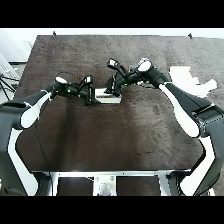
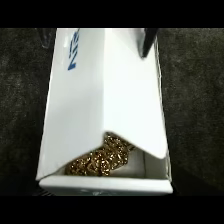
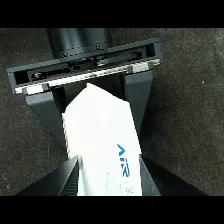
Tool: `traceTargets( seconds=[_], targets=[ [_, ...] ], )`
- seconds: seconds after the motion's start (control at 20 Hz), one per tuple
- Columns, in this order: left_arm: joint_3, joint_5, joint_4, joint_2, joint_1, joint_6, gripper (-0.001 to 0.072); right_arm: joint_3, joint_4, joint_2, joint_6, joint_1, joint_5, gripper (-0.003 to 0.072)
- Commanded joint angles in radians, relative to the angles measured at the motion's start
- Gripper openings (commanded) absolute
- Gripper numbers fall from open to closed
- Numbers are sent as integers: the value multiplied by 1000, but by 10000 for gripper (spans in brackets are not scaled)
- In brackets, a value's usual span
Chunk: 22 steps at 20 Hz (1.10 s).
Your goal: Fold the box and place the chain.
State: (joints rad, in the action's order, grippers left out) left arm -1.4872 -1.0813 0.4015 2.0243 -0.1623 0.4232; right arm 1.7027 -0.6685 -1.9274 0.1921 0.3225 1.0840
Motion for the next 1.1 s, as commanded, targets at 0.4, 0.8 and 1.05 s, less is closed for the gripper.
traceTargets(
  seconds=[0.4,0.8,1.05],
  targets=[
    [-1,-1,2,-1,1,1,467,-34,-5,-13,10,3,-4,405],
    [-1,-1,2,-1,1,1,467,-70,-5,-13,10,20,-3,404],
    [-1,-1,2,-1,1,1,467,-73,-2,-12,10,19,-10,406]
  ],
)
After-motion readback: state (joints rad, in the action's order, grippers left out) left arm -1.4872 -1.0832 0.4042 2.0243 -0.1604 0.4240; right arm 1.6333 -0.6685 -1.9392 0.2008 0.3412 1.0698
